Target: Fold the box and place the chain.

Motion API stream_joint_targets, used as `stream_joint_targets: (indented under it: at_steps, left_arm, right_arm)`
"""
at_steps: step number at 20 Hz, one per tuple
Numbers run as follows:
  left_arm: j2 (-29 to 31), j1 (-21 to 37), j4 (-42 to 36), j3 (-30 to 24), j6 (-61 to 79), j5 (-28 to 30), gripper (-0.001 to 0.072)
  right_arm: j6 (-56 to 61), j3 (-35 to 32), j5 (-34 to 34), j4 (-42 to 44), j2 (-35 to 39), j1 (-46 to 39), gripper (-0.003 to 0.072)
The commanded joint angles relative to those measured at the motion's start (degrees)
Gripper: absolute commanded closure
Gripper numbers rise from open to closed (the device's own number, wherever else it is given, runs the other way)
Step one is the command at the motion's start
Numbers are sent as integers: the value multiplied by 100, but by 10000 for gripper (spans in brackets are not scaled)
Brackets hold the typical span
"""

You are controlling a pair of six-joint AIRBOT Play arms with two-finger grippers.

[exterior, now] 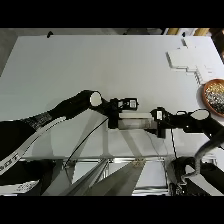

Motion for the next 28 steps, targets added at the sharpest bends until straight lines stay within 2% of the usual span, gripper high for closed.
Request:
stream_joint_targets:
  at_steps: [1, 16, 18, 19, 24, 28]
  left_arm:
    - [0, -4, 0, 0, 4, 7, 698]
    - [0, -4, 0, 0, 4, 7, 698]
    - [0, -4, 0, 0, 4, 7, 698]
    - [0, -4, 0, 0, 4, 7, 698]
    - [0, -4, 0, 0, 4, 7, 698]
    - [0, -4, 0, 0, 2, 7, 698]
  right_arm:
    - [-114, 48, 33, 42, -297, -26, 71]
    - [-645, 48, 131, 428, -1049, -26, 75]
    - [-673, 48, 131, 428, -1099, -26, 122]
    - [-688, 48, 129, 428, -1128, -26, 122]
    - [-684, 48, 68, 420, -1180, -26, 293]
    - [-682, 48, 48, 328, -1180, -26, 291]
